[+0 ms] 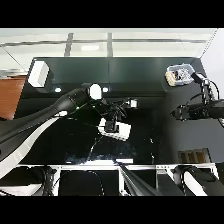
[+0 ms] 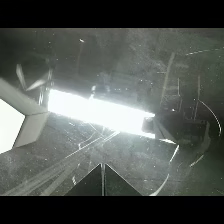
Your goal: Fold the box and place the chain.
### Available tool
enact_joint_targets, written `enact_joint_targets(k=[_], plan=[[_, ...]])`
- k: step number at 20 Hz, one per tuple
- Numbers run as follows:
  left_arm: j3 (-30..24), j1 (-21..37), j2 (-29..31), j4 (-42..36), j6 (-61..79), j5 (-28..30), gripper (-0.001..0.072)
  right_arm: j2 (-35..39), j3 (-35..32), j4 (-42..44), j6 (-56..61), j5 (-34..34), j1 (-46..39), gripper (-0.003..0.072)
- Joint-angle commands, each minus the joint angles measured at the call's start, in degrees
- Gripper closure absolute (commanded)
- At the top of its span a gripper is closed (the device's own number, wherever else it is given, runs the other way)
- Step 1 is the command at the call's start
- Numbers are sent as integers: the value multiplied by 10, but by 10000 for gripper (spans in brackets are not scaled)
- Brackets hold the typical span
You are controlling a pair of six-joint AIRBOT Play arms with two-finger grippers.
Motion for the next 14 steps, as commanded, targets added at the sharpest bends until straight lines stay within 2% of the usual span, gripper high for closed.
enact_joint_targets(k=[1, 6, 14], plan=[[12, 0, 1, 14, -2, -20, 1, 0, 0, 0, 0, 0, 0, 665], [13, 0, 14, 88, -41, -37, 1, 0, 0, 0, 0, 0, 0, 665], [13, -26, 17, 111, -20, -37, 1, 0, 0, 0, 0, 0, 0, 665]])
